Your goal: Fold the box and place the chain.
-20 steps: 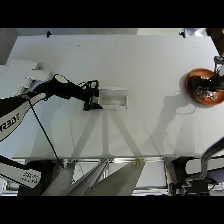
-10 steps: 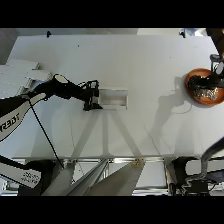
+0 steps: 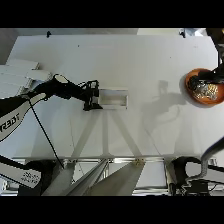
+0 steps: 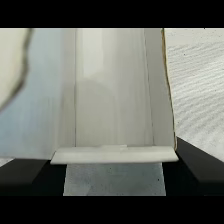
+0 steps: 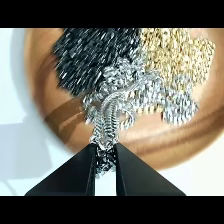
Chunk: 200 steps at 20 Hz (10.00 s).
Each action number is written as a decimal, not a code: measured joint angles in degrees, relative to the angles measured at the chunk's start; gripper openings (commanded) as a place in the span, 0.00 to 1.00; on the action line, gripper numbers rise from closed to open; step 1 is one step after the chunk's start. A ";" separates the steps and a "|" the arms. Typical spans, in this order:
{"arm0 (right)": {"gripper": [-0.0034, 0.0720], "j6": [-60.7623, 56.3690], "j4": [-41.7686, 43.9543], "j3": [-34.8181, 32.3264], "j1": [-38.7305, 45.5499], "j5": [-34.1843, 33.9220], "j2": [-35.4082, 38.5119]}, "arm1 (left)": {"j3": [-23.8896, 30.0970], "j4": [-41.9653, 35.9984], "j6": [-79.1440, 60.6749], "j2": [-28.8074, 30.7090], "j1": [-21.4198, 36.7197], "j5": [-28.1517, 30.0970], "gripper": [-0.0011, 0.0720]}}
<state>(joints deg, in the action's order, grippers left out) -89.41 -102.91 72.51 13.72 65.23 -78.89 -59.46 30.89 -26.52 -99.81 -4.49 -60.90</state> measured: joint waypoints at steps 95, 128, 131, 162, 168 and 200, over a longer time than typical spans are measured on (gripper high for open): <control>0.06 47.01 18.25 -0.24 -34.07 2.69 -17.49 | 0.00 0.00 0.00 0.00 0.00 -0.04 0.40; 0.29 43.54 57.79 0.22 -44.96 -14.53 -5.97 | 0.02 0.02 0.00 -0.04 -0.04 -0.02 0.40; 0.44 43.52 56.39 0.22 -45.00 -12.13 -5.97 | 0.02 0.02 0.00 -0.04 -0.07 -0.02 0.40; 0.68 77.42 46.03 -2.32 -29.75 2.08 -17.29 | 0.02 0.00 0.00 -0.04 -0.04 0.00 0.40; 0.43 81.74 47.01 -7.04 -30.95 -2.91 -17.46 | 0.02 0.00 0.00 -0.04 -0.04 0.00 0.40; 0.09 65.96 59.12 -8.96 -43.32 -18.23 -5.73 | 0.02 -0.02 0.00 -0.04 -0.04 0.00 0.40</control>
<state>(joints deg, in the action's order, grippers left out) -23.44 -43.79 63.55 -29.61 47.00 -84.62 -59.44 30.87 -26.52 -99.85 -4.54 -60.90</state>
